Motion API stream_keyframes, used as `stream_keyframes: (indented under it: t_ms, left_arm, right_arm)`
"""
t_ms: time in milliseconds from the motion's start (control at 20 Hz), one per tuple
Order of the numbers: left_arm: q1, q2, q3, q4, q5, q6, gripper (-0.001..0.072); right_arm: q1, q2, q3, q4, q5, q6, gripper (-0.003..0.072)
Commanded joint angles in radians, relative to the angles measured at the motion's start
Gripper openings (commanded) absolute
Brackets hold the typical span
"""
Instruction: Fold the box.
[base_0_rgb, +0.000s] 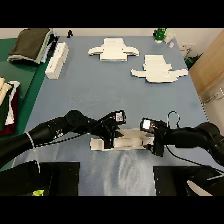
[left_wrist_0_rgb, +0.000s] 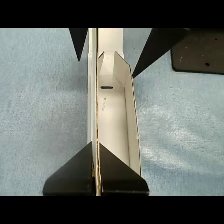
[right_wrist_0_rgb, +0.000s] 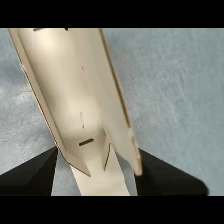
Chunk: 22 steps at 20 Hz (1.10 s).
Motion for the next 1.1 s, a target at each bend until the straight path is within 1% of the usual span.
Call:
stream_keyframes:
  t_ms: [0,200,400,450,650,850,950,1050]
  left_arm:
    - [0.000,0.001,0.000,0.000,0.000,0.000,0.0016]
    - [0.000,0.001,0.000,0.000,0.000,0.000,0.0016]
    - [0.000,0.001,0.000,0.000,0.001,0.000,0.0016]
    - [0.000,0.001,0.000,0.000,0.001,0.000,0.0016]
    - [0.000,0.001,0.000,0.000,0.000,0.000,0.0016]
    - [0.000,0.001,0.000,0.000,0.000,0.000,0.0016]
    - [0.000,0.001,0.000,0.000,0.000,0.000,0.0016]
    - [0.000,0.001,0.000,0.000,0.000,0.000,0.0016]
  right_arm:
    - [-0.152,-0.103,0.000,0.237,-0.041,-0.310,0.0720]
    - [-0.151,-0.113,0.000,0.214,-0.015,-0.308,0.0720]
    - [-0.151,-0.086,-0.002,0.185,-0.097,-0.295,0.0710]
    - [-0.151,-0.090,-0.007,0.186,-0.095,-0.315,0.0710]
    - [-0.151,-0.162,-0.013,0.229,-0.061,-0.452,0.0711]
    - [-0.151,-0.249,-0.013,0.259,-0.019,-0.451,0.0711]
    - [-0.148,-0.257,-0.011,0.270,-0.027,-0.451,0.0710]
    - [-0.147,-0.251,-0.011,0.268,-0.070,-0.450,0.0710]
